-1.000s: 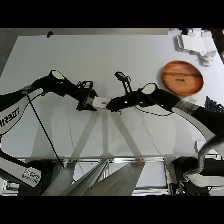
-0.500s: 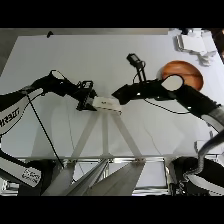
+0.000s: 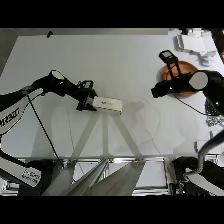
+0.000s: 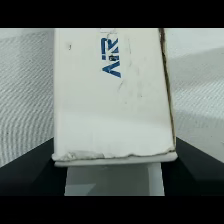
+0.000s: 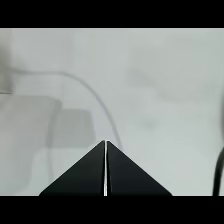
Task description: Fold the box and place the chain.
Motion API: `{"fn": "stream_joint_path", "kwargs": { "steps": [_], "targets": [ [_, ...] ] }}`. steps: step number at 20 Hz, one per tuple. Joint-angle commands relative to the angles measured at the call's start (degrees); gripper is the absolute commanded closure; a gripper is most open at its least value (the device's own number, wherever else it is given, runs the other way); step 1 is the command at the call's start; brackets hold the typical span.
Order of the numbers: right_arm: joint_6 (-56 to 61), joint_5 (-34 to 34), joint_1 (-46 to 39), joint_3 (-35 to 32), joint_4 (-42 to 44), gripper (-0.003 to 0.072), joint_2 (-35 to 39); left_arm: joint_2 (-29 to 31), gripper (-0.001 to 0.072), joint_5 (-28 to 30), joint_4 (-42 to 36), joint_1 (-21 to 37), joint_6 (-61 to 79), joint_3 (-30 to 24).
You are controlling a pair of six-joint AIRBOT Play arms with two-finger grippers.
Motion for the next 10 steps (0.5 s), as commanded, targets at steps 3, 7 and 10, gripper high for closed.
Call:
{"fn": "stream_joint_path", "kwargs": {
  "steps": [3,7,10],
  "targets": [
    [4.0,0.68,-3.85,0.0,-6.43,0.0674,0.22,0.37,0.07,-1.92,-0.94,-0.07,-4.42,0.02],
    [4.0,0.81,-3.85,0.0,-3.41,0.0674,0.22,6.86,0.0701,-2.12,1.88,0.59,-18.01,0.02],
    [4.0,0.94,-3.85,0.0,-2.25,0.0674,0.22,16.7,0.0701,-1.31,11.47,1.6,-28.17,0.02]
  ]
}}
